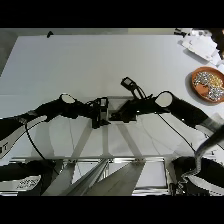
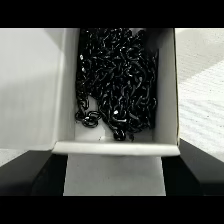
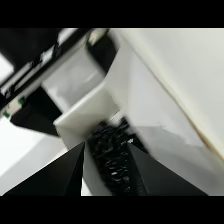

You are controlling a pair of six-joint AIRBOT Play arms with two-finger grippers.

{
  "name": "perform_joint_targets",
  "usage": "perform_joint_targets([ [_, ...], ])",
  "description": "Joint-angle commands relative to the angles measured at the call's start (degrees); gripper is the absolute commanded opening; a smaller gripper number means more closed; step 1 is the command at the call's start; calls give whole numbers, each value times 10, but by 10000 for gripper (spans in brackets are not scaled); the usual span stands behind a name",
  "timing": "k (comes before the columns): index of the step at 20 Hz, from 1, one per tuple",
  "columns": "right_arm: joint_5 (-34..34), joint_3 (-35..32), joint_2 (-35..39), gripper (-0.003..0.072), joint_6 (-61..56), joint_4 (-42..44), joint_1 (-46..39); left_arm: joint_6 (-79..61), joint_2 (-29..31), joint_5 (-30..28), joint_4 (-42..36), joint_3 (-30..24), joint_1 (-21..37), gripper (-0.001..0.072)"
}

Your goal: Fold the box and place the chain.

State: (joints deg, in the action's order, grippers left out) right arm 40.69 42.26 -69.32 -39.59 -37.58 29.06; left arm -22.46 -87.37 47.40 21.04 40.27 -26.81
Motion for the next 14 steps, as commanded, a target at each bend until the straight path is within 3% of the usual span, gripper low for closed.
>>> perform_joint_targets([
  [1,27,0,77,300,26,-36,-45,0,0,0,0,0,0,258],
  [5,132,0,151,294,53,-167,-135,0,0,0,0,0,0,258],
  [6,164,0,153,255,90,-195,-151,0,0,0,0,0,0,258],
  [8,212,-9,143,244,206,-253,-166,0,0,0,0,0,0,258],
  [10,191,-39,127,355,299,-272,-165,0,0,0,0,0,0,258],
  [13,87,-87,95,584,328,-261,-150,0,0,0,0,0,0,258],
  [14,64,-94,82,584,329,-261,-139,0,0,0,0,0,0,258],
])
